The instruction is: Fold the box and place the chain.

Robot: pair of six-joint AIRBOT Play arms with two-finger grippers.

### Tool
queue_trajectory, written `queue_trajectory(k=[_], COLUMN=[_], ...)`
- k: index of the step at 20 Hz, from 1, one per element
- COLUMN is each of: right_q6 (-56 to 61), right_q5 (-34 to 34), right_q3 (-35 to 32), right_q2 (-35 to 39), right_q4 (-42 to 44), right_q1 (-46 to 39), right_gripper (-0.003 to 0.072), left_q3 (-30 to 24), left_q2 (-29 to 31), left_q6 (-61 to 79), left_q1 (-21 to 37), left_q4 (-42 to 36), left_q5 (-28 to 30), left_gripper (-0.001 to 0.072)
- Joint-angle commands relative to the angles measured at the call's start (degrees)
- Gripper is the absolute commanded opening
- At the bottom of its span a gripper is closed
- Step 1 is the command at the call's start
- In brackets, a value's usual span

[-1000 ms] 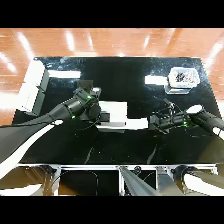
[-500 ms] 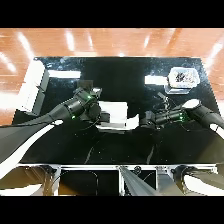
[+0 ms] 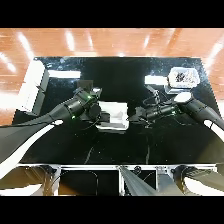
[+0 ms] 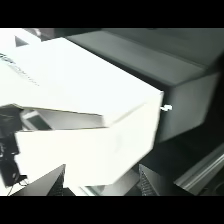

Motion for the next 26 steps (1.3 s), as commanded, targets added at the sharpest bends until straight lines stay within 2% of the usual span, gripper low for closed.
queue_trajectory(k=[1, 9, 12, 15, 18, 20, 26], right_q6=[6.58, 37.11, 49.48, 59.60, 64.87, 65.99, 66.42], right_q5=[-1.16, -15.06, -16.35, -14.43, -13.22, -13.00, -12.41], right_q3=[2.40, 8.63, 11.67, 12.70, 12.76, 12.81, 13.20], right_q2=[0.04, 0.04, 0.02, -0.04, -0.81, -2.10, -6.12], right_q4=[-2.69, -32.22, -44.74, -55.28, -60.43, -60.67, -60.19], right_q1=[2.80, 22.36, 27.82, 31.32, 33.68, 33.94, 33.88], right_gripper=[0.0559, 0.0542, 0.0542, 0.0541, 0.0539, 0.0472, 0.0472], left_q3=[-0.02, -0.02, -0.02, -0.02, -0.02, -0.02, -0.02], left_q2=[-0.04, -0.04, -0.04, -0.04, -0.04, -0.04, -0.04], left_q6=[0.00, 0.00, 0.00, 0.00, 0.00, 0.00, 0.00], left_q1=[-0.02, -0.02, -0.02, -0.02, -0.02, -0.02, -0.02], left_q4=[-0.04, 0.00, -0.02, 0.00, 0.00, 0.00, 0.07], left_q5=[0.07, 0.00, 0.00, 0.00, -0.02, 0.00, 0.85], left_gripper=[0.0023, 0.0023, 0.0023, 0.0023, 0.0023, 0.0023, 0.0023])
